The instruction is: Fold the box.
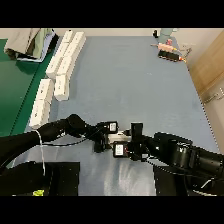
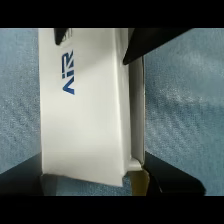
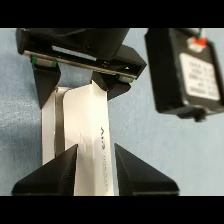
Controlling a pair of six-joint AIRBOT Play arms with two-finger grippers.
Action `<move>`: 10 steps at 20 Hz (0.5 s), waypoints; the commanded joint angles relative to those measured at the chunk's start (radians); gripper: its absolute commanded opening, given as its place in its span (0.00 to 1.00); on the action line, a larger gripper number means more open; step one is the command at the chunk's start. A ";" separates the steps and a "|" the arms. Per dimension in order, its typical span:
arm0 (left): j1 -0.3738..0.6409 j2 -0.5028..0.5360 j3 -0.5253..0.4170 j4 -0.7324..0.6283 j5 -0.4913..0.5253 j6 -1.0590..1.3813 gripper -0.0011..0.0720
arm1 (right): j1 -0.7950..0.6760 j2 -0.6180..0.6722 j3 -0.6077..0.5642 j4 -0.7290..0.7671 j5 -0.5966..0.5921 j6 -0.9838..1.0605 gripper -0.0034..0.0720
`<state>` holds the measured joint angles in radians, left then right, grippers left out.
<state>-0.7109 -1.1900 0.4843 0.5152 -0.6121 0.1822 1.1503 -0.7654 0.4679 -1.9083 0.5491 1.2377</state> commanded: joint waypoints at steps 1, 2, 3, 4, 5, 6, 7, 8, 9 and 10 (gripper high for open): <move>0.000 0.000 0.001 0.000 0.000 0.001 0.71 | 0.000 -0.034 0.000 0.013 0.000 0.000 0.45; 0.000 0.000 0.001 0.001 0.000 0.001 0.71 | 0.000 -0.040 0.000 0.020 0.000 0.000 0.36; 0.000 0.000 0.001 0.000 0.000 0.001 0.71 | 0.000 -0.041 0.000 0.027 0.000 0.000 0.33; 0.000 0.000 0.001 0.001 0.000 0.001 0.71 | 0.000 -0.041 0.000 0.031 0.000 0.000 0.33; 0.000 0.000 0.001 0.001 0.000 0.001 0.71 | 0.000 -0.041 0.000 0.034 0.000 0.000 0.33; 0.000 0.000 0.001 0.001 0.000 0.001 0.71 | 0.000 -0.041 0.000 0.037 0.000 0.000 0.33; 0.000 0.000 0.001 0.000 0.000 0.001 0.71 | 0.001 -0.041 0.000 0.041 0.000 0.000 0.33; 0.000 0.000 0.001 0.001 0.000 0.001 0.71 | 0.001 -0.041 0.000 0.051 0.000 0.000 0.34; 0.000 0.000 0.001 0.000 0.000 0.001 0.71 | 0.001 -0.041 0.000 0.066 0.000 0.000 0.34; 0.000 0.000 0.001 0.001 0.000 0.001 0.71 | 0.003 -0.041 0.000 0.084 0.000 0.000 0.34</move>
<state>-0.7109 -1.1900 0.4843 0.5156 -0.6121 0.1829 1.1511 -0.8051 0.4679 -1.8637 0.5495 1.2377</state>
